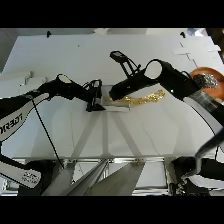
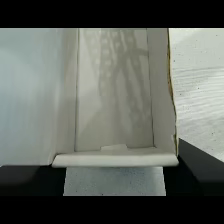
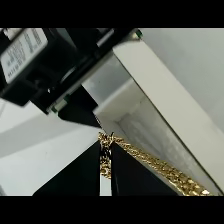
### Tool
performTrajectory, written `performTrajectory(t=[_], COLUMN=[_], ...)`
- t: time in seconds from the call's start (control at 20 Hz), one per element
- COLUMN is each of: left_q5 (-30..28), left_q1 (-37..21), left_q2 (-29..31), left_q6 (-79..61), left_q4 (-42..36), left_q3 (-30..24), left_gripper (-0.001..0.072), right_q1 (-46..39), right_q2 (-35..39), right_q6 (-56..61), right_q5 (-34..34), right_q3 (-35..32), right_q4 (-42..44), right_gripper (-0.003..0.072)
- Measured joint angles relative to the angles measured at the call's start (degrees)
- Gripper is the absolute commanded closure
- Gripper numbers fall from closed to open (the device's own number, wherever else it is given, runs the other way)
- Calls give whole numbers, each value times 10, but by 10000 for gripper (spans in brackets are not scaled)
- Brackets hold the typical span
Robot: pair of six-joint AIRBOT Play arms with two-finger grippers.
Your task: Fold the box and place the chain.
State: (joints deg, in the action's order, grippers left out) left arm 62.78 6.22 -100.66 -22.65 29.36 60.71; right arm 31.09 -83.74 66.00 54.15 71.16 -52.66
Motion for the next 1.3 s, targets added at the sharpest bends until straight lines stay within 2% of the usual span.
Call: performTrajectory(t=[0.05,0.1,0.15,0.5,0.75,0.8,0.85,0.9,0.95,1.3], left_q5=[0,0,0,0,0,0,0,0,0,0], left_q1=[0,0,0,0,0,0,0,0,0,0], left_q2=[0,0,0,0,0,0,0,0,0,0], left_q6=[0,0,0,0,0,0,0,0,0,0], left_q4=[0,0,0,0,0,0,0,0,0,0], left_q3=[0,0,0,0,0,0,0,0,0,0], left_gripper=[245,245,245,245,245,245,245,245,245,245], right_q1=[1,1,2,-10,-96,-119,-143,-164,-181,-217], right_q2=[-7,-12,-16,16,49,50,48,44,38,-44], right_q6=[-8,-14,-17,-40,-46,-47,-48,-55,-66,-190], right_q5=[-7,-10,-12,4,91,108,123,133,142,145], right_q3=[0,0,0,0,-1,-2,-4,-7,-10,-19], right_q4=[7,10,11,-40,-134,-150,-167,-185,-199,-236], right_gripper=[622,511,456,457,455,438,348,290,269,273])
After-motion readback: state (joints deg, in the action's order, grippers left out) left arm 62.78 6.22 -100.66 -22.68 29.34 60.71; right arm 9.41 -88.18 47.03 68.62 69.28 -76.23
